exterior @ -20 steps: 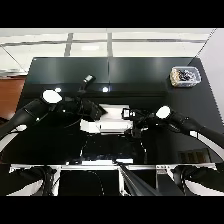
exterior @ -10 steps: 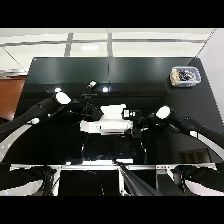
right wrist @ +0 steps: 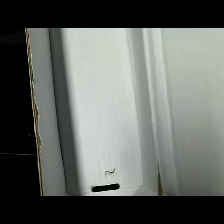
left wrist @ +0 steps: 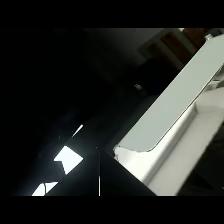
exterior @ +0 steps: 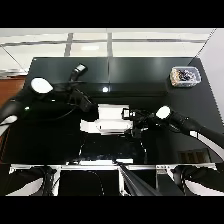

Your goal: Fold the box and place the chain.

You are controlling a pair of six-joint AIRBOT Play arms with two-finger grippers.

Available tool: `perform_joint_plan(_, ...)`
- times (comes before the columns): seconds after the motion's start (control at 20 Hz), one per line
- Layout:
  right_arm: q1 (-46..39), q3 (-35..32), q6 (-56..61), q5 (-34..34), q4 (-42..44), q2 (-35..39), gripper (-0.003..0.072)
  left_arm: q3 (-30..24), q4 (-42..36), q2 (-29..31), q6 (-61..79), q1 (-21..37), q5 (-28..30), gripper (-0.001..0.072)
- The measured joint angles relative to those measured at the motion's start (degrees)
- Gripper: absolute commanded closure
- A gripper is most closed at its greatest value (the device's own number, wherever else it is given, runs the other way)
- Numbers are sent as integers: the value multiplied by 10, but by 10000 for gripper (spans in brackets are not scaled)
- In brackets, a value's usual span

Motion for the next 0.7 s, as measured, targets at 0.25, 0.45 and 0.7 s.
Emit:
perform_joint_plan(0.25,0,0,0,0,0,0,454,-85,7,75,71,16,-42,674)
perform_joint_plan(0.45,0,0,0,0,0,0,454,-141,37,93,196,12,-41,-4)
perform_joint_plan(0.7,0,0,0,0,0,0,454,-160,74,92,363,-8,26,0)
